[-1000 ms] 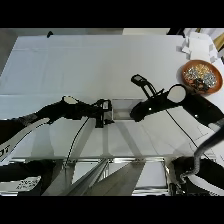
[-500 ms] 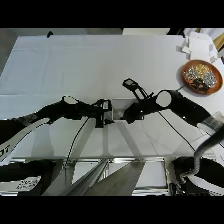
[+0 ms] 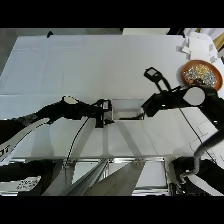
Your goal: Fold the box and place the chain.
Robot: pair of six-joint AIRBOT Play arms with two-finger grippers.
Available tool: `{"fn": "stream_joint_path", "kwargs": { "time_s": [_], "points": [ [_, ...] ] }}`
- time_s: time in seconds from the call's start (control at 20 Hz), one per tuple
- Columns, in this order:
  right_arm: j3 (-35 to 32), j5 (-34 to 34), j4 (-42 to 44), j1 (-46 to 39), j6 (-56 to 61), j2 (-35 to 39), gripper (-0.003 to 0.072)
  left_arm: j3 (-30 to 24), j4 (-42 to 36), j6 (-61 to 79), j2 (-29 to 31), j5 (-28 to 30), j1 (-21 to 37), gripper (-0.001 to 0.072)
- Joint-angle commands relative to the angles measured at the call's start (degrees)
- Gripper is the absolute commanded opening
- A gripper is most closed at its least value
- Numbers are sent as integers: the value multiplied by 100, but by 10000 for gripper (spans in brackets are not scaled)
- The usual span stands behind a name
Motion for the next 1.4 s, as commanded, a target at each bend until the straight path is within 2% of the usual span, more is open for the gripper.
{"fn": "stream_joint_path", "kwargs": {
  "time_s": [0.0,0.05,0.3,0.5,0.9,1.0,1.1,1.25,1.35],
  "points": [
    [-330,-142,-396,-426,-487,7,276,2,0,2,2,2,2,150],
    [-494,-249,-387,-424,-1084,-81,372,2,2,2,2,0,2,150],
    [-1091,-627,621,-404,-3530,-531,379,2,0,2,2,2,2,150],
    [-1152,-706,704,-157,-4725,-820,379,2,0,2,2,2,2,150],
    [-1152,-1189,704,-127,-4802,-1174,373,2,0,2,2,2,2,150],
    [-1152,-1266,706,-127,-4798,-1176,313,2,2,2,2,2,2,150],
    [-1156,-1303,704,-127,-4798,-1209,310,2,2,2,2,2,2,150],
    [-1158,-1349,704,-127,-4795,-1244,233,2,2,2,2,2,2,150],
    [-1161,-1373,678,-127,-4793,-1244,212,2,0,2,2,2,2,150]
  ]
}}
